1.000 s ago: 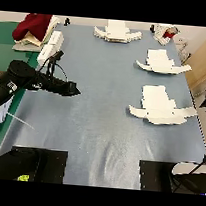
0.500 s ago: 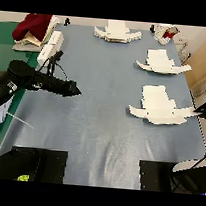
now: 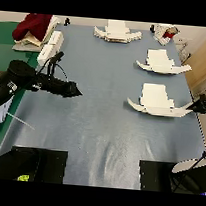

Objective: Fold the box.

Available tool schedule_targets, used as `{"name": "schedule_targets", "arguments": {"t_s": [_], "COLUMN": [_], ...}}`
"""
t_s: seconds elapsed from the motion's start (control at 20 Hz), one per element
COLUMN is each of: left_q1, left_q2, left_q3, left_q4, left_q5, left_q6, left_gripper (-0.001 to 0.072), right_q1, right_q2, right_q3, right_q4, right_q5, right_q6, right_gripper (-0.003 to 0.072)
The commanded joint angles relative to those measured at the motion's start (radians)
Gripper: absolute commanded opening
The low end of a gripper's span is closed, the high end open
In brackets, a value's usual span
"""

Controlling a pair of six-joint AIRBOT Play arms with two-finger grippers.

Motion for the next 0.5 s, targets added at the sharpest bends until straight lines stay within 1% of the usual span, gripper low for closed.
{"name": "schedule_targets", "arguments": {"t_s": [0.0,0.1,0.2,0.3,0.45], "left_q1": [0.001,0.001,0.002,0.002,0.002], "left_q2": [0.000,0.000,0.000,0.000,0.000], "left_q3": [0.000,0.000,0.000,0.000,0.000], "left_q4": [0.000,0.000,0.000,0.003,0.016], "left_q5": [-0.011,-0.012,-0.019,-0.029,-0.084], "left_q6": [0.008,0.008,0.008,0.008,0.013], "left_gripper": [0.0015,0.0014,0.0015,0.0014,0.0014], "right_q1": [0.080,0.145,0.229,0.315,0.429], "right_q2": [-0.001,0.010,0.059,0.154,0.352], "right_q3": [0.002,-0.007,-0.057,-0.157,-0.358], "right_q4": [0.051,0.145,0.161,0.161,0.161], "right_q5": [-0.019,-0.005,0.059,0.141,0.282], "right_q6": [0.003,0.043,0.095,0.139,0.243], "right_gripper": [0.0001,0.0001,0.0001,0.0001,0.0000]}}
